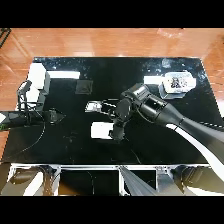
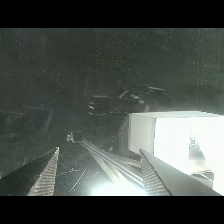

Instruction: Fold the box and place the chain.

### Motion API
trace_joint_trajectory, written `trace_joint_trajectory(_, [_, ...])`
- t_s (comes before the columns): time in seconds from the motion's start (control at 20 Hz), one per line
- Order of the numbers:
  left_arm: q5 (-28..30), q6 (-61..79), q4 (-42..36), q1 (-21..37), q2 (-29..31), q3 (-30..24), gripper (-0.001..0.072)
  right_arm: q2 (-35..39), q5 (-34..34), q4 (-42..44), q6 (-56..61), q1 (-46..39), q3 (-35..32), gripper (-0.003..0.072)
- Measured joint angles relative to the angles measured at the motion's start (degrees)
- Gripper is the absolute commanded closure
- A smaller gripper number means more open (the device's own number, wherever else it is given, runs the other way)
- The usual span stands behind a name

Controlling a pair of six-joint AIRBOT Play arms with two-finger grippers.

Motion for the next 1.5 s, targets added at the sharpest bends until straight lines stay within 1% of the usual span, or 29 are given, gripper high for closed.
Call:
trace_joint_trajectory(0.45, [0.0,0.0,0.0,0.0,0.0,0.0,0.0097,0.0,1.2,-0.4,0.6,0.5,0.0,-0.0022])
trace_joint_trajectory(1.15, [-0.1,0.0,0.0,0.0,0.0,0.0,0.0097,0.0,-1.4,0.1,0.7,0.5,0.0,-0.0021])
trace_joint_trajectory(1.5, [-0.1,0.0,0.0,0.0,0.0,0.0,0.0097,0.0,-1.3,0.2,0.7,0.5,0.0,-0.0012])
